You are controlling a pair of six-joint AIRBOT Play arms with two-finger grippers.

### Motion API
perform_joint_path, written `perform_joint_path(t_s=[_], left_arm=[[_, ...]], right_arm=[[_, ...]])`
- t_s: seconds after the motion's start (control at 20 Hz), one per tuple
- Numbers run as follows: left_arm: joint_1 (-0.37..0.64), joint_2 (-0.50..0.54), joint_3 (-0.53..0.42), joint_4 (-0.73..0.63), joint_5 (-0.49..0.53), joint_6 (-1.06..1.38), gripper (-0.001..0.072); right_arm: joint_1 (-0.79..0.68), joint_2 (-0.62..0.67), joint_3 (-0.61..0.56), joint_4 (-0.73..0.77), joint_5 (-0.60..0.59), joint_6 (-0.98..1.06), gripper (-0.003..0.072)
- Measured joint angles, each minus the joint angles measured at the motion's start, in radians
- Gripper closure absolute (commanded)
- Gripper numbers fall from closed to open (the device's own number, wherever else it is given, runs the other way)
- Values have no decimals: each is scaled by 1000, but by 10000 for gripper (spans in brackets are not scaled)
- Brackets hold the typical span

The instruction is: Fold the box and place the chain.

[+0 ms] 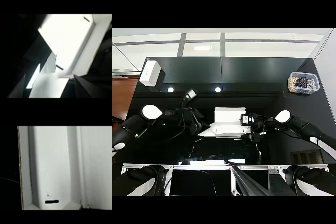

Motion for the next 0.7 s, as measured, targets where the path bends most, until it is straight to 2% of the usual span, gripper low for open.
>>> perform_joint_path(t_s=[0.1, 0.25, 0.4, 0.5, 0.55, 0.6, 0.7], left_arm=[[-30, -9, -16, 37, 2, 116, 1], [-92, -31, -25, 87, 56, 214, 3], [-146, -59, -19, 97, 97, 256, 60], [-170, -77, -14, 79, 113, 268, 262], [-179, -85, -13, 64, 122, 272, 399], [-185, -90, -12, 47, 125, 275, 439], [-192, -97, -11, 21, 132, 282, 439]], right_arm=[[0, 0, 0, 0, 0, 0, 491], [0, 0, 0, 0, -1, 0, 491], [0, 0, 0, 0, -1, 0, 492], [0, 0, 0, 0, -1, 0, 491], [0, 0, 0, 0, -1, 0, 491], [0, 0, 0, 0, -1, 0, 491], [0, 0, 0, 0, -1, 0, 491]])
